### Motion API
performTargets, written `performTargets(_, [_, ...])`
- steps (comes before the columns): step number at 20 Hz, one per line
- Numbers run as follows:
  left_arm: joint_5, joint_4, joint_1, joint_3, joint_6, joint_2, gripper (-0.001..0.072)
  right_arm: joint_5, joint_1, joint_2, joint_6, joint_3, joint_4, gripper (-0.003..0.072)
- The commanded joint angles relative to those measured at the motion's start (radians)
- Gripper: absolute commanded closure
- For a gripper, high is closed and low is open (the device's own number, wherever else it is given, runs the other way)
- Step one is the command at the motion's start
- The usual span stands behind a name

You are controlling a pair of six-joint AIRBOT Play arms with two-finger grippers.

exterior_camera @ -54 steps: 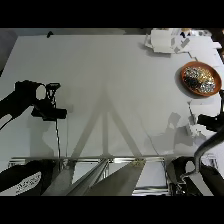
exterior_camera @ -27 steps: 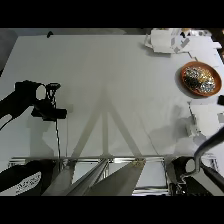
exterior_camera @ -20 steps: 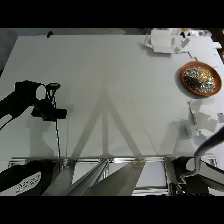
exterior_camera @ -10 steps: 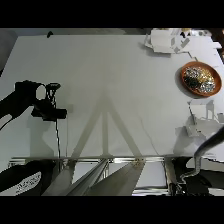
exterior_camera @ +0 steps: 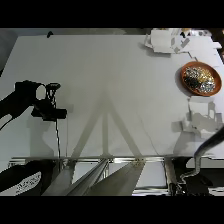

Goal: Fold the box and place the chain.

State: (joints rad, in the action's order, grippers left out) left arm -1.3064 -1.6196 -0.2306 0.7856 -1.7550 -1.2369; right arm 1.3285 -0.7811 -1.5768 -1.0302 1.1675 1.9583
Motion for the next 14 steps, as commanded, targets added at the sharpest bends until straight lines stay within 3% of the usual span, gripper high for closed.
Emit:
performTargets(1, [0.000, 0.000, 0.000, 0.000, 0.000, 0.000, 0.0701, 0.071, 0.100, 0.041, 0.029, 0.001, -0.114, 0.0670])
performTargets(7, [0.000, 0.000, 0.000, 0.000, 0.000, 0.000, 0.0701, 0.032, 0.409, 0.257, 0.046, -0.084, -0.515, 0.0671])
performTargets(14, [0.000, 0.000, 0.000, 0.000, 0.000, 0.000, 0.0701, -0.304, 0.751, 0.666, 0.040, -0.513, -0.858, 0.0671])
